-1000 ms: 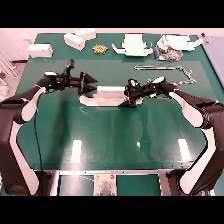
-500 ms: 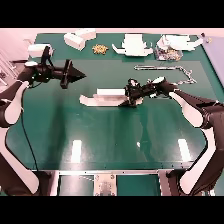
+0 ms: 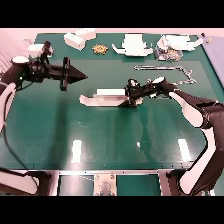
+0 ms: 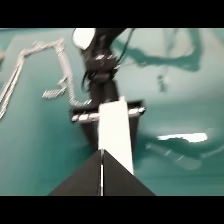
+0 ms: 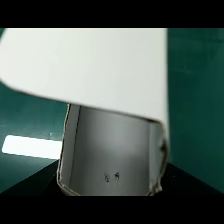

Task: Fold the box and place the chain.

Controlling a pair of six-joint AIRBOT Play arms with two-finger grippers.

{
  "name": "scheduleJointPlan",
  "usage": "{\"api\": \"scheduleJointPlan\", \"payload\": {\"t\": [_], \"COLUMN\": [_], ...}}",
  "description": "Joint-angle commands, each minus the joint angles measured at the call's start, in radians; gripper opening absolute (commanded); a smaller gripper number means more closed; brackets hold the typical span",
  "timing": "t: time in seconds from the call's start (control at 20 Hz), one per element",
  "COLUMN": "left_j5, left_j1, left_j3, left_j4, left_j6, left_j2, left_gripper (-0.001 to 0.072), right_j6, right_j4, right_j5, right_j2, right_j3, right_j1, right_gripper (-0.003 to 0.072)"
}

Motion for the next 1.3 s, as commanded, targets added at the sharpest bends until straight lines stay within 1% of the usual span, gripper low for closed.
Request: {"api": "scheduleJointPlan", "payload": {"t": [0.0, 0.05, 0.1, 0.15, 0.2, 0.35, 0.65, 0.75, 0.85, 0.95, 1.05, 1.15, 1.25], "left_j5": [0.371, 0.396, 0.387, 0.357, 0.349, 0.434, 0.433, 0.429, 0.431, 0.43, 0.425, 0.39, 0.379], "left_j1": [-0.035, -0.043, -0.047, -0.047, -0.047, -0.076, -0.15, -0.157, -0.157, -0.157, -0.157, -0.157, -0.157], "left_j3": [-0.285, -0.355, -0.402, -0.437, -0.455, -0.467, -0.467, -0.466, -0.449, -0.396, -0.327, -0.263, -0.226], "left_j4": [-0.049, -0.073, -0.075, -0.076, -0.074, -0.071, -0.074, -0.114, -0.15, -0.153, -0.162, -0.171, -0.172], "left_j6": [0.093, 0.167, 0.225, 0.251, 0.261, 0.34, 0.328, 0.326, 0.33, 0.327, 0.315, 0.283, 0.272], "left_j2": [0.185, 0.221, 0.241, 0.248, 0.244, 0.221, 0.119, 0.103, 0.091, 0.066, 0.02, -0.039, -0.078], "left_gripper": [0.0012, 0.0012, 0.0013, 0.0013, 0.0013, 0.0017, 0.0017, 0.0017, 0.0017, 0.0017, 0.0017, 0.0017, 0.0017], "right_j6": [0.0, 0.0, 0.0, 0.0, 0.0, 0.0, 0.0, 0.0, 0.0, 0.0, 0.0, 0.0, 0.0], "right_j4": [0.0, 0.0, 0.0, 0.0, 0.0, 0.0, 0.0, 0.0, 0.0, 0.0, 0.0, 0.0, 0.0], "right_j5": [0.0, 0.0, 0.0, 0.0, 0.0, 0.0, 0.0, 0.0, 0.0, 0.0, 0.0, 0.0, 0.0], "right_j2": [0.0, 0.0, 0.0, 0.0, 0.0, 0.0, 0.0, 0.0, 0.0, 0.0, 0.0, 0.0, 0.0], "right_j3": [0.0, 0.0, 0.0, 0.0, 0.0, 0.0, 0.0, 0.0, 0.0, 0.0, 0.0, 0.0, 0.0], "right_j1": [0.0, 0.0, 0.0, 0.0, 0.0, 0.0, 0.0, 0.0, 0.0, 0.0, 0.0, 0.0, 0.0], "right_gripper": [0.0476, 0.0476, 0.0476, 0.0476, 0.0476, 0.0476, 0.0476, 0.0476, 0.0476, 0.0476, 0.0476, 0.0476, 0.0475]}}
